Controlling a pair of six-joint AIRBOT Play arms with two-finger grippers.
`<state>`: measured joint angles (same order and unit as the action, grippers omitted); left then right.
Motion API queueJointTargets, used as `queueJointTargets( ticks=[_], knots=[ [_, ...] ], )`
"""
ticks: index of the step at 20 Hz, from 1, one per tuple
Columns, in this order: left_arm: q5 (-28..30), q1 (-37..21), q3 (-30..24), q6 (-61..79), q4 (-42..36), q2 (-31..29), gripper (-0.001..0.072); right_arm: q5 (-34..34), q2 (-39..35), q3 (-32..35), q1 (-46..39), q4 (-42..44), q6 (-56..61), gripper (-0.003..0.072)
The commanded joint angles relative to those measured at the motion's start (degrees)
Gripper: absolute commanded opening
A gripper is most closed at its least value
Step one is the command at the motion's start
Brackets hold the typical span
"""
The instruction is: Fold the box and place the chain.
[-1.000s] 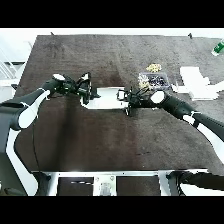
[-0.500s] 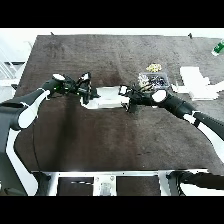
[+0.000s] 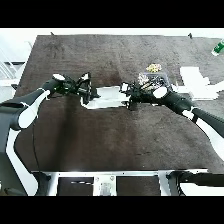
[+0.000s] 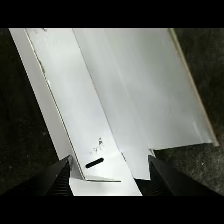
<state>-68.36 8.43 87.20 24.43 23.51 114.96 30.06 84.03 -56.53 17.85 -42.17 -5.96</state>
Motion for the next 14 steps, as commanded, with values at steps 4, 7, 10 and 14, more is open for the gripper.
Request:
queueJointTargets(
  ticks=[4,7,10,14],
  knots=[
    [0.0,0.0,0.0,0.0,0.0,0.0,0.0019,6.6,2.0,-2.4,-2.8,4.7,-5.9,0.055],
    [0.0,0.0,0.0,0.0,0.0,0.0,0.0019,9.9,3.9,-4.2,-4.2,4.7,-5.9,0.055],
    [-0.1,0.0,0.0,0.0,0.0,0.0,0.0019,11.7,6.0,-6.1,-5.3,5.4,-5.9,0.055],
    [-0.1,0.0,0.0,0.0,0.0,0.0,0.0019,12.1,7.4,-7.7,-5.5,5.6,-6.8,0.055]
  ],
)
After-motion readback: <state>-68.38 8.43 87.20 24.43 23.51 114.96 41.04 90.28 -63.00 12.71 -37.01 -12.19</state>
